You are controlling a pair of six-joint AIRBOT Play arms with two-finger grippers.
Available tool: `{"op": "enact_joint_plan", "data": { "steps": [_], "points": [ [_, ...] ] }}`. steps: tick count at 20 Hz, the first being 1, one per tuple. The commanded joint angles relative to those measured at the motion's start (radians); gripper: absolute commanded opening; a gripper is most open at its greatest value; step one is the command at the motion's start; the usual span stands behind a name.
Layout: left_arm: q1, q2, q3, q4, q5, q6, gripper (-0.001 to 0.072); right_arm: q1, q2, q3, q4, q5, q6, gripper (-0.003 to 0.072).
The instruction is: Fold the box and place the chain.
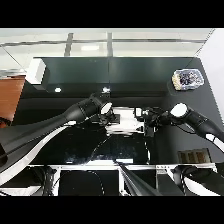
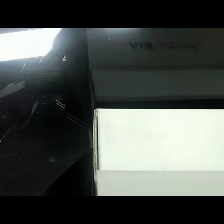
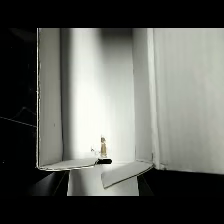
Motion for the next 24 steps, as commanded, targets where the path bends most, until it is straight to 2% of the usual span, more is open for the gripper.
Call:
{"op": "enact_joint_plan", "data": {
  "steps": [1,2,4,10,16,17,18,19,20,22,23,24],
  "points": [
    [0.0,0.0,0.001,0.002,0.01,0.001,0.0024,0.0,0.001,0.001,0.005,0.003,0.01,0.0377],
    [0.0,0.0,0.001,0.002,0.008,0.002,0.0025,0.0,0.001,0.001,0.01,0.009,0.01,0.0263],
    [0.0,0.0,0.001,0.002,0.009,0.002,0.0025,0.0,0.001,0.001,0.047,0.021,0.01,0.0238],
    [0.0,0.0,0.001,0.0,0.009,0.002,0.0025,0.01,-0.037,-0.001,0.239,0.012,0.009,0.0239],
    [0.0,0.0,0.001,0.0,0.005,0.002,0.0026,0.014,-0.064,-0.001,0.228,0.013,0.026,0.0239],
    [0.0,0.0,0.001,-0.005,0.005,0.002,0.0026,0.014,-0.064,-0.001,0.227,0.012,0.035,0.0288],
    [0.0,0.0,0.001,-0.008,0.005,0.002,0.0026,0.014,-0.064,-0.001,0.22,0.012,0.036,0.0376],
    [0.0,0.0,0.001,-0.007,0.006,0.002,0.0026,0.014,-0.064,-0.001,0.208,0.013,0.037,0.0278],
    [0.0,0.0,0.001,-0.007,0.006,0.002,0.0026,0.014,-0.064,-0.001,0.192,0.014,0.039,0.0098],
    [0.0,0.0,0.001,-0.008,0.005,0.002,0.0026,0.014,-0.064,-0.001,0.183,0.009,0.045,0.0311],
    [0.0,0.0,0.001,-0.008,0.005,0.002,0.0026,0.014,-0.064,-0.001,0.182,0.013,0.052,0.011],
    [0.0,0.0,0.001,-0.008,0.006,0.002,0.0026,0.014,-0.064,0.0,0.18,0.019,0.082,0.0014]
  ]
}}
